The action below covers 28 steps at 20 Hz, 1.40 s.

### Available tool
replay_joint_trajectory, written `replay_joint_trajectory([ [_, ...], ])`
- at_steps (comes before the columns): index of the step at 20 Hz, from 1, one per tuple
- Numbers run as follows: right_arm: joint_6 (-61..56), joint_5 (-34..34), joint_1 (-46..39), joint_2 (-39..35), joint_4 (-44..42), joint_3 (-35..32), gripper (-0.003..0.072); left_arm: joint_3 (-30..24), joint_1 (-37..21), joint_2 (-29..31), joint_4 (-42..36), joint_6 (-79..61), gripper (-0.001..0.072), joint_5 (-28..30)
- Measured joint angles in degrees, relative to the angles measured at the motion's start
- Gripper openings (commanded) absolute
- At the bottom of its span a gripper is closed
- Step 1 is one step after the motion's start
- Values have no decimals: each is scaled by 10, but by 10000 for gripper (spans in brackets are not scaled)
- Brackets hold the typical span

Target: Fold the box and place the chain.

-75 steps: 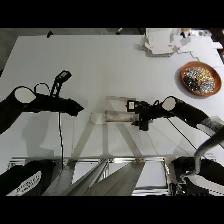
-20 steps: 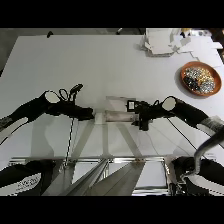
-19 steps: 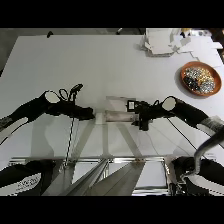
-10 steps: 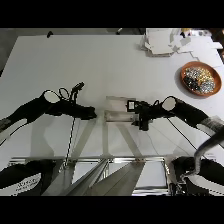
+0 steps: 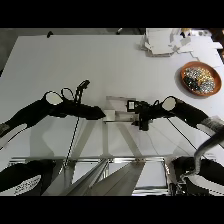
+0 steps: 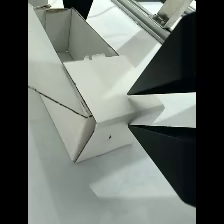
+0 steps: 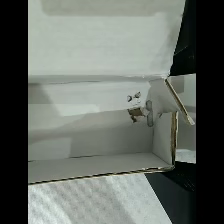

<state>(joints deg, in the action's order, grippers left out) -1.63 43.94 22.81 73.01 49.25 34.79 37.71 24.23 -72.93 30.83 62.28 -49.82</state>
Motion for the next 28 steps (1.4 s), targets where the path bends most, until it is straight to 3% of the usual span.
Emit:
replay_joint_trajectory([
  [2,0,0,0,0,0,0,395,0,2,1,-3,-2,367,1],
  [3,0,0,0,0,0,0,395,0,3,1,-3,-2,402,1],
  [11,0,0,0,0,0,0,395,4,42,-8,2,27,415,40],
  [28,0,0,0,0,0,0,395,32,103,-15,150,226,416,85],
])
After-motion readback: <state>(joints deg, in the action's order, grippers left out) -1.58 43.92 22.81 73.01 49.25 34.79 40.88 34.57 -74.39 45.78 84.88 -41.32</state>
